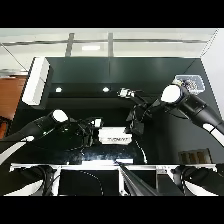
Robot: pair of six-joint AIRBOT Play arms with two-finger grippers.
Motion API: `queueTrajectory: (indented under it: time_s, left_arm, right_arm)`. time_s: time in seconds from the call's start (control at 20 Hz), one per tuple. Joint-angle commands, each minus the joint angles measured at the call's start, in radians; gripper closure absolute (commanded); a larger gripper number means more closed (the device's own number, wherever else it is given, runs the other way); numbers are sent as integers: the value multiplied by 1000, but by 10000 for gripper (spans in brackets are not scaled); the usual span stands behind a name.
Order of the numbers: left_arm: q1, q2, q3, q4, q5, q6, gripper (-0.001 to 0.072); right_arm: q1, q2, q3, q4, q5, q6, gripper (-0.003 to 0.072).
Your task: Fold the box and place the chain.
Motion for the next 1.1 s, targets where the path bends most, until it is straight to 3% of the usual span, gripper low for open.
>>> queueTrajectory:
  time_s: [0.0, 0.25, 0.55, 1.05]
  left_arm:
    - [-1, -1, 0, 0, 0, 0, 307]
    - [-1, -1, 0, 0, 0, 0, 307]
    - [-1, -1, 0, 0, 0, 0, 307]
    - [-1, -1, 0, 0, 0, 0, 307]
  right_arm:
    - [17, -1, 0, 30, -54, -98, -16]
    - [1, 47, -72, 76, -50, -101, -16]
    - [59, 47, -162, 76, -222, -161, -16]
    - [107, 54, -134, 60, -150, -152, -17]
